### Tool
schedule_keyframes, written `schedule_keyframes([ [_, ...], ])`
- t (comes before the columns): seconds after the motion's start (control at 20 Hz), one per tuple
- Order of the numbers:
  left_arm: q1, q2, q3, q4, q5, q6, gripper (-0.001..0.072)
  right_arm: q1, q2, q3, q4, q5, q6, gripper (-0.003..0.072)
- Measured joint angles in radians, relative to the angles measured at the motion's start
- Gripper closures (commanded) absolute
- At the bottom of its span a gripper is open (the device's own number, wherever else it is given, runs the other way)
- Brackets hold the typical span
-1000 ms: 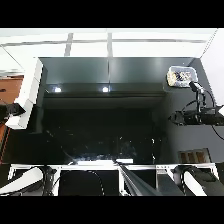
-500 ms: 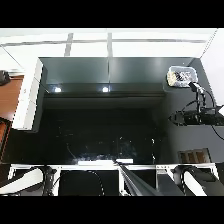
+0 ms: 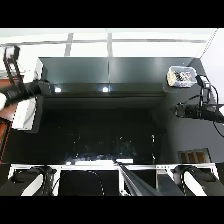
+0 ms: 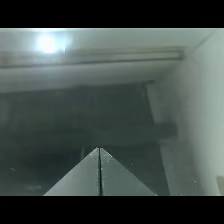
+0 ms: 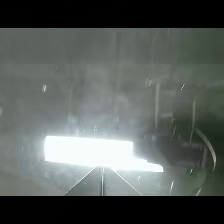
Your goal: Fold the box and place the chain.
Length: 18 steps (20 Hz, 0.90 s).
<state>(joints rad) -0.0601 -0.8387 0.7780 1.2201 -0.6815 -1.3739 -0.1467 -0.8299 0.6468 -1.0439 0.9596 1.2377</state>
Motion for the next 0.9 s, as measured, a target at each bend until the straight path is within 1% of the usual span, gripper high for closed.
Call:
schedule_keyframes([
  [0.1, -0.032, 0.058, -0.091, 0.021, 0.057, -0.021, 0.0685, 0.0, 0.0, 0.0, 0.0, -0.035, 0.0, 0.0668],
  [0.25, -0.056, 0.097, -0.156, 0.04, 0.097, -0.037, 0.0685, 0.0, 0.0, 0.0, -0.002, -0.062, 0.0, 0.0668],
  [0.5, -0.068, 0.115, -0.187, 0.051, 0.117, -0.045, 0.0685, 0.0, 0.0, 0.0, -0.003, -0.077, 0.0, 0.0668],
  [0.9, -0.07, 0.118, -0.193, 0.055, 0.122, -0.047, 0.0685, 0.0, 0.0, 0.0, -0.003, -0.082, 0.0, 0.0668],
])
